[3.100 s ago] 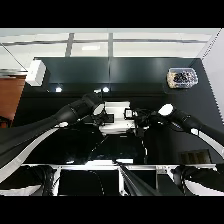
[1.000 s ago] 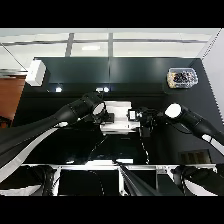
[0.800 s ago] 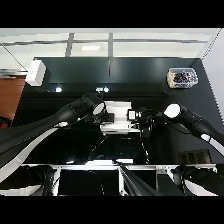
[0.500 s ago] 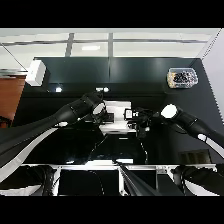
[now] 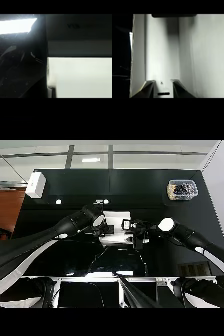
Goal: Fold the box and place the chain.
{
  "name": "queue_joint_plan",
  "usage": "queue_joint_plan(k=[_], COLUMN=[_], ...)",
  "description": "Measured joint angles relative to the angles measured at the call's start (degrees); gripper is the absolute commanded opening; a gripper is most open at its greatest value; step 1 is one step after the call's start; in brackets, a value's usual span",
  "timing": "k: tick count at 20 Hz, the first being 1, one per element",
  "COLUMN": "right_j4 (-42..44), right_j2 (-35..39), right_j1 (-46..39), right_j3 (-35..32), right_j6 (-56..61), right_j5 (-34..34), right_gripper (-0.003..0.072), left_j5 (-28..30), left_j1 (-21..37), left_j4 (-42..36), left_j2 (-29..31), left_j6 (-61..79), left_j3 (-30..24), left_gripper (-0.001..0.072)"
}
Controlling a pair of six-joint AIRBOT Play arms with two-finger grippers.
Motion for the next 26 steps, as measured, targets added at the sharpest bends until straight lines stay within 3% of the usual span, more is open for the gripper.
queue_joint_plan(k=[1, 3, 6, 9, 14, 18, 21, 26], right_j4=[0.07, 0.04, -0.11, -3.17, -18.58, -25.68, -21.64, -6.12], right_j2=[0.0, 0.0, 0.15, 2.89, 12.33, 14.91, 13.46, 4.07], right_j1=[0.0, 0.04, -0.11, -2.12, -14.75, -28.35, -33.16, -30.56], right_j3=[-0.02, -0.02, 0.0, 1.05, 3.76, -0.72, -5.55, -8.39], right_j6=[0.61, 1.81, 5.51, 16.57, 47.45, 73.18, 80.08, 74.27], right_j5=[0.0, -0.26, -0.37, 0.76, 7.85, 9.68, 10.54, 14.58], right_gripper=[0.041, 0.0029, 0.0013, 0.0013, 0.0013, 0.0012, 0.0012, 0.0013], left_j5=[0.07, 0.07, 0.24, 0.28, 0.13, 0.11, 0.07, 0.0], left_j1=[0.0, 0.0, 0.0, 0.0, 0.0, 0.0, 0.0, 0.0], left_j4=[0.0, 0.0, -0.04, -0.11, -0.33, -0.33, -0.33, -0.31], left_j2=[0.0, 0.0, 0.0, 0.0, 0.0, 0.0, 0.0, 0.0], left_j6=[0.0, 0.0, 0.0, -0.04, 0.02, 0.02, 0.04, 0.07], left_j3=[0.0, 0.0, 0.0, 0.0, 0.0, 0.0, 0.0, 0.0], left_gripper=[0.0025, 0.0026, 0.0026, 0.0026, 0.0026, 0.0026, 0.0026, 0.0026])
